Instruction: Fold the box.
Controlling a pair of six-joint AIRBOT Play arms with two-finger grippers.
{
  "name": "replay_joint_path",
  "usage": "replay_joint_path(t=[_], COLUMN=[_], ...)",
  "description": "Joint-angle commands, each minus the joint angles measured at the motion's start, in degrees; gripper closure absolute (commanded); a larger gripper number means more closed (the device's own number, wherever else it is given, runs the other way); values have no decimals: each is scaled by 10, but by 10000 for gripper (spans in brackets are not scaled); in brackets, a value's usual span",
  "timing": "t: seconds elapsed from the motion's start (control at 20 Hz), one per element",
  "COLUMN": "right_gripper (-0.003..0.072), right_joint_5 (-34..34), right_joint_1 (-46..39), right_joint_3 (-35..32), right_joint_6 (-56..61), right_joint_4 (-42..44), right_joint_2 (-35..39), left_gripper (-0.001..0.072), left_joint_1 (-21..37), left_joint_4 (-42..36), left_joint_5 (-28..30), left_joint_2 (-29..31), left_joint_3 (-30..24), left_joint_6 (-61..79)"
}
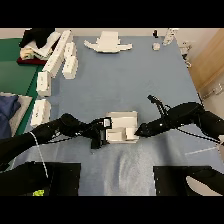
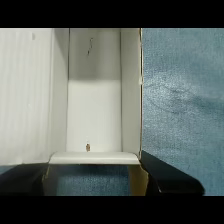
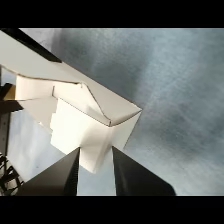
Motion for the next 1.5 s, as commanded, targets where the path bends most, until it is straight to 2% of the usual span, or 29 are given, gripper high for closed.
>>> replay_joint_path(t=[0.0, 0.2, 0.35, 0.55, 0.65, 0.85, 1.15, 1.25, 1.3, 1.35, 1.45], right_gripper=[369, 370, 370, 370, 370, 370, 390, 460, 605, 686, 687], right_joint_5=[43, 63, 52, 9, -16, -21, -18, -16, -16, -16, -16], right_joint_1=[48, 135, 208, 289, 313, 322, 322, 322, 322, 322, 322], right_joint_3=[15, 60, 104, 154, 167, 167, 169, 172, 172, 172, 171], right_joint_6=[80, 278, 461, 622, 659, 709, 734, 737, 737, 737, 737], right_joint_4=[-64, -223, -333, -438, -454, -456, -458, -458, -458, -457, -448], right_joint_2=[1, -2, -14, -65, -100, -151, -158, -158, -158, -158, -158], left_gripper=[356, 356, 356, 356, 356, 356, 356, 356, 356, 356, 356], left_joint_1=[0, 0, 0, 0, 0, 0, 0, 0, 0, 0, 0], left_joint_4=[0, 0, 0, 0, 0, 0, 0, 0, 0, 0, 0], left_joint_5=[0, 0, 0, 0, 0, 0, 0, 0, 0, 0, 0], left_joint_2=[0, 0, 0, 0, 0, 0, 0, 0, 0, 0, 0], left_joint_3=[1, 1, 1, 1, 1, 1, 1, 1, 1, 1, 1], left_joint_6=[0, 0, 0, 0, 0, 0, 0, 0, 0, 0, 0])
